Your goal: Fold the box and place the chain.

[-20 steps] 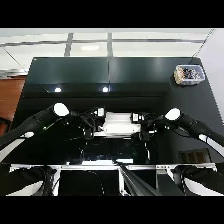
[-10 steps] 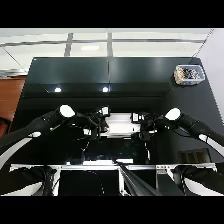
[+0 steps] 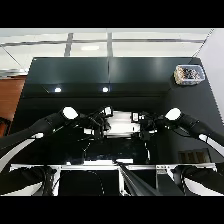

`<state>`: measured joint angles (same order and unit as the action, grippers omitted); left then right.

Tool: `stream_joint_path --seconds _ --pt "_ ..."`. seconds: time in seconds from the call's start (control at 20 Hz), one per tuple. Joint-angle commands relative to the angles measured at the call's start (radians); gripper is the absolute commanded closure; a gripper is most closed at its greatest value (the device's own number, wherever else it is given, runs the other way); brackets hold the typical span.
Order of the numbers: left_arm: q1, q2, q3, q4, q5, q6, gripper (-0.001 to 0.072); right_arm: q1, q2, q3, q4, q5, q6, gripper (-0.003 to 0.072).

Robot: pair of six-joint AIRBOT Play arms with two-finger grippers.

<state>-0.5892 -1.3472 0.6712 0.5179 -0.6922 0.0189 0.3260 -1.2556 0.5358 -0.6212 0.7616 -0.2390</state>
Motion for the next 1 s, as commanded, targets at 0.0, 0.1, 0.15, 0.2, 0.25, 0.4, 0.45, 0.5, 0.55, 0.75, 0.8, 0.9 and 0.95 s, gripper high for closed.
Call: stream_joint_path --seconds 0.0,0.1,0.15,0.2,0.25,0.4,0.45,0.5,0.55,0.75,0.8,0.9,0.95 --pt "-0.001 -0.001 0.001 -0.006 -0.002 -0.001 0.0483 0.001 0.0 0.0 0.0 0.001 0.0 0.025" --pt "-0.001 -0.001 0.001 -0.002 -0.007 -0.002 0.039 0.001 0.0 0.0 0.0 0.001 0.0 0.025" --pt "-0.001 -0.001 0.001 0.002 -0.01 -0.003 0.0449 0.001 0.0 0.0 0.0 0.001 0.0 0.025" --pt "-0.001 -0.001 0.001 0.002 -0.015 -0.004 0.0619 0.001 0.0 0.0 0.0 0.001 0.0 0.025" --pt "-0.001 -0.001 0.001 0.002 -0.016 -0.004 0.0609 0.001 0.0 0.0 0.0 0.001 0.0 0.0249" --pt "-0.001 0.001 0.002 0.026 -0.018 -0.004 0.0431 0.001 0.0 0.0 0.0 0.001 0.0 0.025" --pt "0.0 0.008 0.004 0.066 -0.028 -0.005 0.0585 0.001 0.0 0.0 0.0 0.001 0.0 0.025" --pt "0.001 0.023 0.007 0.118 -0.046 -0.034 0.0626 0.001 0.0 0.0 0.0 0.001 0.0 0.025" --pt "0.005 0.045 0.008 0.169 -0.051 -0.108 0.0665 0.001 0.0 0.0 0.0 0.001 0.0 0.025" --pt "0.061 0.184 0.008 0.377 -0.122 -0.416 0.0685 0.001 0.0 0.0 0.0 0.001 0.0 0.025" --pt "0.085 0.226 0.008 0.431 -0.13 -0.504 0.0684 0.001 0.0 0.0 0.0 0.001 0.0 0.025" --pt "0.159 0.302 0.006 0.576 -0.184 -0.696 0.0684 0.001 0.0 0.0 0.0 0.001 0.0 0.025" --pt "0.203 0.324 0.005 0.654 -0.215 -0.784 0.0684 0.001 0.0 0.0 0.0 0.001 0.0 0.025"
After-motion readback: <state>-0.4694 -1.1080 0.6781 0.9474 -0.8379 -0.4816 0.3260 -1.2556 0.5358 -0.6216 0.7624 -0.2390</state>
